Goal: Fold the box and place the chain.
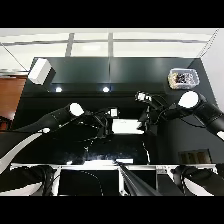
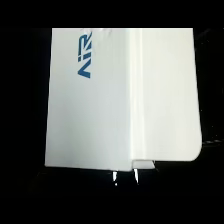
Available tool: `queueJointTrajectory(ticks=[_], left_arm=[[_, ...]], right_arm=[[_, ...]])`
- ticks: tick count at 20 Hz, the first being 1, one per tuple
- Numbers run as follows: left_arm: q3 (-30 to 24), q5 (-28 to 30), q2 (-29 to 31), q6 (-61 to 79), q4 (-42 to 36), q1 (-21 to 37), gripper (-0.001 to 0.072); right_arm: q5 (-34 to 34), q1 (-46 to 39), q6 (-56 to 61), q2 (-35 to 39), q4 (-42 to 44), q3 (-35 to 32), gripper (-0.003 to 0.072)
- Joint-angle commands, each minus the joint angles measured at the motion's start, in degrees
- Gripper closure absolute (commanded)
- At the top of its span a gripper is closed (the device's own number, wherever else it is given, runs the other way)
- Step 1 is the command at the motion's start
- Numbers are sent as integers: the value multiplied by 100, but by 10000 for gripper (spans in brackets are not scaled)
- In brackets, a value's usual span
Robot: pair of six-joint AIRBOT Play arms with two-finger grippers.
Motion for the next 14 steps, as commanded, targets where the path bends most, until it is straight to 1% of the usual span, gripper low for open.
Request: queueJointTrajectory(ticks=[1, 2, 3, 8, 9, 10, 14], left_arm=[[-2, 0, 2, -2, 0, -4, 345], [-2, 0, 2, -2, 0, -4, 345], [-2, 0, 2, -2, 0, -4, 345], [-2, 0, 2, -2, 0, -4, 345], [-2, 0, 2, -2, 0, -4, 345], [-2, 0, 2, -2, 0, -4, 345], [-2, 0, 2, -2, 0, -4, 345]], right_arm=[[-79, 7, 9, 2, -72, 0, 311], [-83, 7, 11, 2, -127, 0, 395], [-79, 7, 11, 2, -153, 0, 458], [-76, 7, 13, 2, -149, 0, 460], [-92, 7, 13, 2, -149, 0, 532], [-105, 7, 13, 2, -149, 0, 558], [-118, 7, 13, 4, -125, 0, 558]])
